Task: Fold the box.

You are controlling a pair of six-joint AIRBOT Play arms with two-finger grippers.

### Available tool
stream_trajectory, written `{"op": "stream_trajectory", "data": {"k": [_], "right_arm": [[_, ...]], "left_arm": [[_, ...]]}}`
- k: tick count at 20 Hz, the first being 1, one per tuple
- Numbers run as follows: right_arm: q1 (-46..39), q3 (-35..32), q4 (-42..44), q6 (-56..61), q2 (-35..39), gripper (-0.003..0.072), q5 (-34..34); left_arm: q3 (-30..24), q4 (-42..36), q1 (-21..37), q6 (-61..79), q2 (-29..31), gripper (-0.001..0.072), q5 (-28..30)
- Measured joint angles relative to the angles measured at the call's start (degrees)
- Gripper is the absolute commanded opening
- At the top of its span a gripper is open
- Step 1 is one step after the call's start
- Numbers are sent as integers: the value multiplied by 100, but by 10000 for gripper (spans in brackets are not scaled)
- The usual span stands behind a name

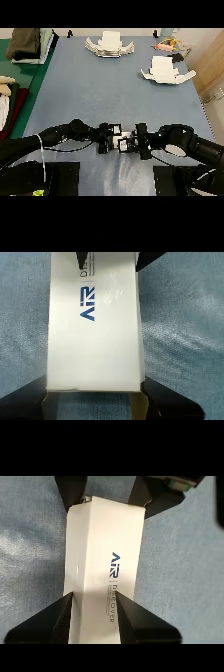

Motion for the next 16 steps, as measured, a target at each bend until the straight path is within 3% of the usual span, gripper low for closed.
{"op": "stream_trajectory", "data": {"k": [1, 3, 5, 7, 8, 16], "right_arm": [[22, 0, -33, 39, 13, 171, 20], [81, -2, -111, 140, 42, 163, 50], [109, -2, -155, 205, 63, 307, 79], [129, 0, -162, 245, 122, 328, 107], [138, 2, -149, 271, 175, 418, 140], [140, 4, -166, 293, 446, 418, 48]], "left_arm": [[0, 0, 0, 0, 0, 427, 0], [0, 2, 0, 0, 0, 427, 0], [0, 0, 0, 0, 0, 427, 0], [0, 0, 0, -2, 0, 427, 2], [0, -2, 0, -2, 0, 427, 7], [0, -2, 0, -2, 0, 427, 7]]}}
